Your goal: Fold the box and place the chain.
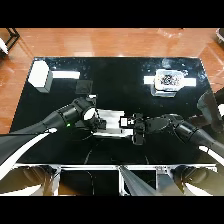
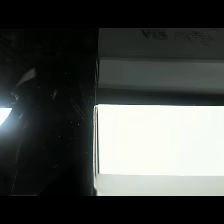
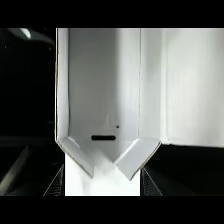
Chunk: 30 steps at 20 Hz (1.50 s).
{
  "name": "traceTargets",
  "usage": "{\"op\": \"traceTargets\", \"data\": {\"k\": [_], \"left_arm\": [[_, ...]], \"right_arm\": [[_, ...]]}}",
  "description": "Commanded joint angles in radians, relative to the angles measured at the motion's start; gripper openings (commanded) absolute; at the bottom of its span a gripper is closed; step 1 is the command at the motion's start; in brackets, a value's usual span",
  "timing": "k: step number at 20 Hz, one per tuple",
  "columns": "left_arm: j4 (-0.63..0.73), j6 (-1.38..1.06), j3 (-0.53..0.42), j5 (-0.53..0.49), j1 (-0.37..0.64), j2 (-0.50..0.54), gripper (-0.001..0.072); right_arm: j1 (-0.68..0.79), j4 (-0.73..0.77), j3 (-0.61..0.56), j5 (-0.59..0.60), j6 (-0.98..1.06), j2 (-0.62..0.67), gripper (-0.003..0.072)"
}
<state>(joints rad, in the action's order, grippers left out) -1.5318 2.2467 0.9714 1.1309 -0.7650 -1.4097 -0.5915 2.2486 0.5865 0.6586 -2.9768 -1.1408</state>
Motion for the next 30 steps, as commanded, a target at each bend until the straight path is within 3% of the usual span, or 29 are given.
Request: {"op": "traceTargets", "data": {"k": [1, 3, 5, 6, 7, 8, 14, 22, 29, 30], "left_arm": [[-0.001, 0.000, 0.000, 0.000, 0.001, -0.001, 0.0022], [-0.001, 0.000, 0.000, 0.000, 0.001, -0.001, 0.0022], [-0.001, 0.000, 0.000, 0.004, 0.001, -0.001, 0.0022], [-0.001, 0.000, 0.000, 0.006, 0.001, -0.001, 0.0022], [-0.001, 0.000, 0.000, 0.005, 0.001, -0.001, 0.0022], [0.000, 0.000, 0.000, 0.005, 0.001, -0.001, 0.0022], [0.007, 0.000, 0.000, 0.003, 0.000, -0.001, 0.0022], [0.027, 0.001, 0.000, -0.024, -0.001, -0.001, 0.0022], [0.030, 0.000, 0.000, -0.025, -0.001, -0.002, 0.0022], [0.030, 0.001, 0.000, -0.023, -0.001, -0.002, 0.0022]], "right_arm": [[-0.013, 0.033, 0.000, -0.022, -0.010, -0.009, 0.0546], [-0.031, 0.033, 0.000, -0.047, -0.010, -0.011, 0.0544], [-0.045, 0.034, 0.000, -0.048, -0.008, -0.014, 0.0328], [-0.048, 0.032, 0.000, -0.047, -0.004, -0.016, 0.0327], [-0.048, 0.032, 0.000, -0.045, -0.003, -0.016, 0.0254], [-0.048, 0.032, 0.000, -0.045, 0.004, -0.016, 0.0230], [-0.058, 0.098, 0.000, -0.067, 0.032, -0.016, 0.0231], [-0.111, 0.116, 0.000, -0.183, 0.068, -0.048, 0.0231], [-0.135, 0.109, 0.000, -0.187, 0.068, -0.055, 0.0236], [-0.135, 0.109, 0.000, -0.187, 0.068, -0.055, 0.0321]]}}
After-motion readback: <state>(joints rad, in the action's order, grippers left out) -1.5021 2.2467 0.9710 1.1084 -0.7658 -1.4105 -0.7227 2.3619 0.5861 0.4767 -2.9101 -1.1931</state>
